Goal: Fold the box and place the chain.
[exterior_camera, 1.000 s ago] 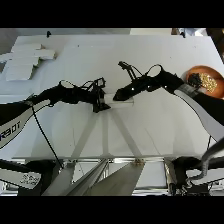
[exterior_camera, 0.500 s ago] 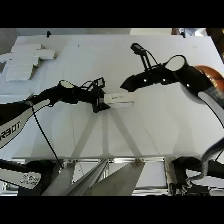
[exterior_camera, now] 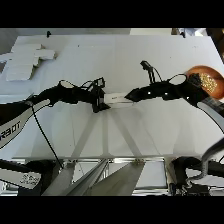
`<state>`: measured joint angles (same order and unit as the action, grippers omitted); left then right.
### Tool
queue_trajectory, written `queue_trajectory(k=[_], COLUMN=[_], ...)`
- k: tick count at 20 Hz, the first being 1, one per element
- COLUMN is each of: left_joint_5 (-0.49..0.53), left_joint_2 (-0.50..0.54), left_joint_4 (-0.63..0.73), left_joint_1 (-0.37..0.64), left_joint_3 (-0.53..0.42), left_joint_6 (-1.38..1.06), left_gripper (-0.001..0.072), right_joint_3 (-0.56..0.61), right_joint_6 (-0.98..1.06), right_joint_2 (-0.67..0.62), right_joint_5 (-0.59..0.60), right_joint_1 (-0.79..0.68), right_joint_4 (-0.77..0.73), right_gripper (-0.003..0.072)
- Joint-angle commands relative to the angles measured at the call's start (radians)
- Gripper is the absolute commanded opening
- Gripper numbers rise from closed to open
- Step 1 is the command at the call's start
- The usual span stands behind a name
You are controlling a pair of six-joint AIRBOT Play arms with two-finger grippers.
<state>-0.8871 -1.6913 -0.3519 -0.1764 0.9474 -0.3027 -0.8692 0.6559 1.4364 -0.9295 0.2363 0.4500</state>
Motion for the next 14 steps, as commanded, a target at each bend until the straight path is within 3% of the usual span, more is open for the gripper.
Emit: queue_trajectory(k=[1,14], left_joint_5=[0.000,0.000], left_joint_2=[0.001,0.001], left_joint_4=[0.000,0.000], left_joint_1=[0.000,0.000], left_joint_3=[0.000,0.000], left_joint_6=[0.000,0.000], left_gripper=[0.0479,0.0479], right_joint_3=[0.018,0.023], right_joint_6=[-0.022,0.001], right_joint_2=[0.049,0.066], right_joint_5=[0.016,-0.005], right_joint_1=[0.022,0.035], right_joint_4=[-0.029,0.023], right_gripper=[0.0012,0.0013])
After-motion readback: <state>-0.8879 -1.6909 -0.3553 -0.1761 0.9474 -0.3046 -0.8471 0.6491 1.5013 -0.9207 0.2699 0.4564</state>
